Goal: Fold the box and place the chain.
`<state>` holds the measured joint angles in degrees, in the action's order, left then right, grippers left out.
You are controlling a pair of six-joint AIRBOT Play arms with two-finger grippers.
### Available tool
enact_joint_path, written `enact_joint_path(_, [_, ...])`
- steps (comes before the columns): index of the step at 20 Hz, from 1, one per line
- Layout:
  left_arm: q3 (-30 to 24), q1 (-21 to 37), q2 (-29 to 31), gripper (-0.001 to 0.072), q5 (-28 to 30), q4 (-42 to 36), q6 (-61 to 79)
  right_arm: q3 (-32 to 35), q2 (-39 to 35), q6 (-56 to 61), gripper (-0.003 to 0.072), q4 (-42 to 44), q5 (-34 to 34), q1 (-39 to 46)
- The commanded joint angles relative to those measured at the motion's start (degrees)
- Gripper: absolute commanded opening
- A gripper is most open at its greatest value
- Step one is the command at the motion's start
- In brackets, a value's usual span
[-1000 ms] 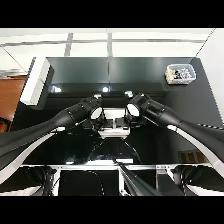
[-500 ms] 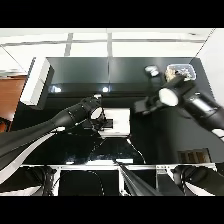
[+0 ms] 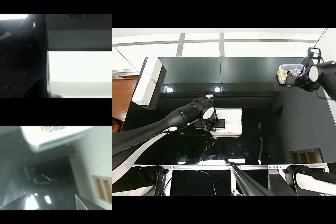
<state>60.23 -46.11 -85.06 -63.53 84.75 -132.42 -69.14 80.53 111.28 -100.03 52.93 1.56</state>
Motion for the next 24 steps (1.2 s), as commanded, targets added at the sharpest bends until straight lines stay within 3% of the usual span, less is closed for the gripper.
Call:
enact_joint_path(1, [0.0, 0.0, 0.0, 0.0027, 0.0, 0.0, 0.0, -15.4, 14.0, -1.6, 0.0701, 4.2, 1.8, 7.6])
enact_joint_path(4, [0.0, 0.0, 0.0, 0.0027, 0.0, 0.0, 0.0, -35.3, 28.0, -1.5, 0.0701, 4.3, 10.5, 9.1])
enact_joint_path(7, [0.0, 0.0, 0.0, 0.0027, 0.1, 0.0, 0.0, -48.5, 38.0, 0.8, 0.0700, 4.7, 14.0, 9.3])
enact_joint_path(13, [0.0, 0.0, 0.0, 0.0027, 0.0, 0.0, 0.0, -50.6, 43.2, 4.0, 0.0670, 10.4, 11.3, 10.8])
enact_joint_path(15, [0.0, 0.0, 0.0, 0.0027, 0.0, 0.0, 0.0, -50.6, 43.3, 4.0, 0.0545, 10.5, 11.5, 10.8])
enact_joint_path(17, [0.0, 0.0, 0.0, 0.0027, 0.0, 0.0, 0.0, -50.6, 42.8, 3.6, 0.0099, 10.6, 12.5, 10.8])
enact_joint_path(18, [0.0, 0.0, 0.0, 0.0027, 0.0, 0.0, 0.0, -50.6, 42.2, 2.6, 0.0016, 10.8, 13.5, 10.8])
enact_joint_path(24, [0.0, 0.0, 0.0, 0.0028, 0.0, 0.0, 0.0, -50.6, 31.2, -8.1, 0.0013, 10.4, 18.6, 10.9])
